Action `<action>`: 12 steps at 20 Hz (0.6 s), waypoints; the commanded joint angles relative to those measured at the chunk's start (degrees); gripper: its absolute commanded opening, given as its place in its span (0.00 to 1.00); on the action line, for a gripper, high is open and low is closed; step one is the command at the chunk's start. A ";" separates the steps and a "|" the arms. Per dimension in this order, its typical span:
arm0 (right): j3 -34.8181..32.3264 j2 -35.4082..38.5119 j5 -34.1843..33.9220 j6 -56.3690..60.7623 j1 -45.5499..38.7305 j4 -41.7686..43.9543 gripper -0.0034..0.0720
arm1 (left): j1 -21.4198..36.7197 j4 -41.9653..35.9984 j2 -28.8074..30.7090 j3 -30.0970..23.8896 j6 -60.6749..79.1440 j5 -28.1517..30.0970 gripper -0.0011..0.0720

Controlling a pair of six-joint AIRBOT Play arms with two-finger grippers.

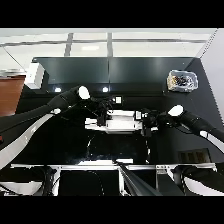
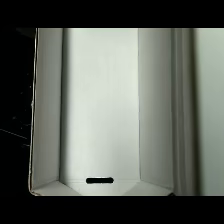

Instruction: Fold the box and place the chain.

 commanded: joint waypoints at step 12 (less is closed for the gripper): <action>0.09 -0.13 -1.07 0.72 0.37 -1.05 0.75 | 0.02 -0.59 0.00 0.02 -0.07 0.07 0.05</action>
